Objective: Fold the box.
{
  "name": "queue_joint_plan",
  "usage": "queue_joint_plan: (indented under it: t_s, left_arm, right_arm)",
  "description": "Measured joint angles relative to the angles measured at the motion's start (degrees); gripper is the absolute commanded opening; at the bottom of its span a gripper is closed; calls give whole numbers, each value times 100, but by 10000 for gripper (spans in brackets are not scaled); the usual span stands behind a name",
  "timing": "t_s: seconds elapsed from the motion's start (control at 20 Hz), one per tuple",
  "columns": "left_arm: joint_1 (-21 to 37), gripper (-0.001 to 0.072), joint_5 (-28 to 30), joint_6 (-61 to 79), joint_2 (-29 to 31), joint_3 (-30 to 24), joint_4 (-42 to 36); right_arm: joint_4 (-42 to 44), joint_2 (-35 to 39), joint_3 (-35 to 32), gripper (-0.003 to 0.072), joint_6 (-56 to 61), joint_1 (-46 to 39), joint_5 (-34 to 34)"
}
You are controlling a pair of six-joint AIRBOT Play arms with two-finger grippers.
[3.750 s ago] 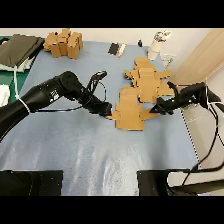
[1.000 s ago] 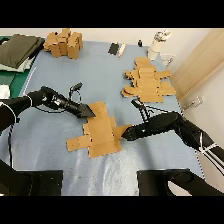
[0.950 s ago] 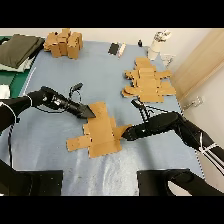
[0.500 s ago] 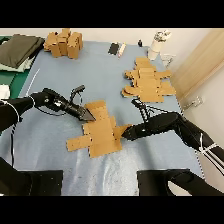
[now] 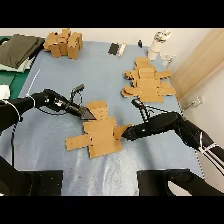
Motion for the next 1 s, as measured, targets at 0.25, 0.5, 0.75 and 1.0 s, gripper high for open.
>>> queue_joint_plan:
  t_s: [0.25, 0.5, 0.75, 1.0]
  left_arm:
    - [0, 15, -52, 190, -2, 15, -13]
    - [-79, 12, -262, 424, 142, 192, -59]
    - [-643, 12, 129, 1097, 627, 66, -81]
    - [-1303, 10, 599, 1816, 870, -177, -7]
  right_arm:
    - [-28, -2, 9, 480, 4, -11, 20]
    - [-774, -2, 603, 301, 474, -439, 302]
    - [-1252, 2, 1449, 2, 1045, -887, 227]
    - [-1172, 0, 1499, 2, 1300, -872, 101]
